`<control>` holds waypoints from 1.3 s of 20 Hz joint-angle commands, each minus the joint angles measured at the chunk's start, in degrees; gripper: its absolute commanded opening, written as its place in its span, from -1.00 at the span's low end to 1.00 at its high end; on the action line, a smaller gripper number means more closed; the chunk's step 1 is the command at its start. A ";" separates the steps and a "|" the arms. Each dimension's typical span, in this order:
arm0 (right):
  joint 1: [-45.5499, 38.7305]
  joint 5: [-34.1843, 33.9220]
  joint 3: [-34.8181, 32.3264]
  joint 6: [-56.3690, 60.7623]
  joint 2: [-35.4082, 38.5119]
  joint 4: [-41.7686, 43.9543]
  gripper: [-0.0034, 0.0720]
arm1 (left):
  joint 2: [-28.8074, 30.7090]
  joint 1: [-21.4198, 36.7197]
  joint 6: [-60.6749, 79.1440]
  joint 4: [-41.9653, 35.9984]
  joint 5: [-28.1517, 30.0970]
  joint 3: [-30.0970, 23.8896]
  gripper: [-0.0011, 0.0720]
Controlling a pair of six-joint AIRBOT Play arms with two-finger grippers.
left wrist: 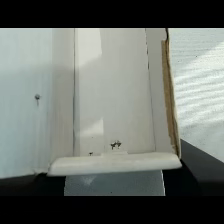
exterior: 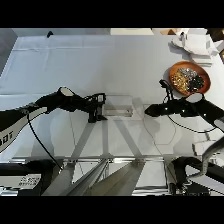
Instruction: Fold the box and place the chain.
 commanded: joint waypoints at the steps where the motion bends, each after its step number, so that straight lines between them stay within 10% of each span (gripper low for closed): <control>1: -0.85 -0.52 -0.04 -0.20 -0.26 -1.16 -0.90 | -0.04 -0.02 0.02 0.02 0.00 -0.02 -0.35; 26: -2.10 0.87 -0.02 -7.41 1.84 3.10 -0.90 | -0.04 -0.02 0.02 0.02 0.00 -0.02 -0.35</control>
